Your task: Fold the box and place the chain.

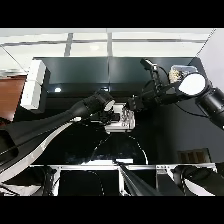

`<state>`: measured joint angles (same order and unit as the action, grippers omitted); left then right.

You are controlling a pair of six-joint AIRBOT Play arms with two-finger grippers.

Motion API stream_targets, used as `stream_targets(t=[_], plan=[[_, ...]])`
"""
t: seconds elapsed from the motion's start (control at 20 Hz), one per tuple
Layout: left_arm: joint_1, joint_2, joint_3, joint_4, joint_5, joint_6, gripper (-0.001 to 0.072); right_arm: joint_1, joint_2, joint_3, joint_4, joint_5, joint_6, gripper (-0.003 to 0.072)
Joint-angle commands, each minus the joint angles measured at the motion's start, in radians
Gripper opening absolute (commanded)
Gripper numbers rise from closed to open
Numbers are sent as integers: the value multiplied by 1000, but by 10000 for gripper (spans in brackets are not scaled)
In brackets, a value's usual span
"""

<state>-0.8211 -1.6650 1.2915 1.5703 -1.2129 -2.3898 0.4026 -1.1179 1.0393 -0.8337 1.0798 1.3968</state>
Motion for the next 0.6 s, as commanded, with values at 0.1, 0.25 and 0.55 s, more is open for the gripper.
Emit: stream_targets(t=[0.1,0.25,0.55], plan=[[1,0,0,0,1,0,30,-46,0,44,14,42,2,19],[1,0,0,0,1,0,30,-64,0,45,15,43,2,19],[1,0,0,0,1,0,30,-64,0,140,61,65,-10,19]])
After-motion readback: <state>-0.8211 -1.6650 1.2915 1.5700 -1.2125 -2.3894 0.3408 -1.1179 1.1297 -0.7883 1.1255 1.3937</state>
